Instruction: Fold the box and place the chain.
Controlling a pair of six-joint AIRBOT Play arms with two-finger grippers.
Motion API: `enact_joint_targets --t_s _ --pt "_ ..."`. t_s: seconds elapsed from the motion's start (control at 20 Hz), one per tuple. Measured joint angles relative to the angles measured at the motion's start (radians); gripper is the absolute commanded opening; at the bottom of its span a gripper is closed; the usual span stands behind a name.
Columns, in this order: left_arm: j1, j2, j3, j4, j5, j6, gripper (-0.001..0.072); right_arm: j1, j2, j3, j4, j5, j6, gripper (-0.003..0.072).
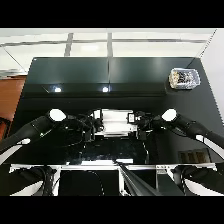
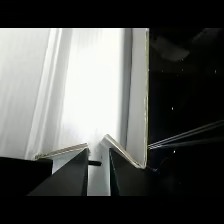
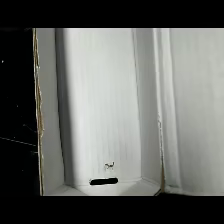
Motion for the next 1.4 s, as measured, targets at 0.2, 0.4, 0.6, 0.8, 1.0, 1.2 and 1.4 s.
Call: enact_joint_targets --t_s 0.2,0.4,0.6,0.8,1.0,1.2,1.4 --pt "-0.003 -0.039 0.007 -0.066 0.001 -0.001 0.0159 0.000 0.000 0.000 0.000 0.000 0.000 0.0197" --pt "-0.003 -0.051 0.011 -0.088 -0.003 -0.003 0.0124 0.000 0.000 0.000 0.000 0.000 0.000 0.0197" --pt "-0.003 -0.055 0.012 -0.095 -0.005 -0.003 0.0226 0.000 0.000 0.000 0.000 0.000 0.000 0.0197" --pt "-0.003 -0.056 0.012 -0.098 -0.001 -0.004 0.0153 0.000 0.000 0.000 0.000 0.000 0.000 0.0197" --pt "0.001 -0.051 0.016 -0.086 0.000 -0.006 0.0023 0.000 0.000 0.000 0.000 0.000 0.000 0.0197" --pt "0.075 0.027 0.052 0.013 -0.064 -0.190 0.0022 0.000 0.000 0.000 0.000 0.000 0.000 0.0197" --pt "0.224 0.163 0.066 0.188 -0.157 -0.505 0.0023 0.000 0.000 0.000 0.000 0.000 0.000 0.0197"
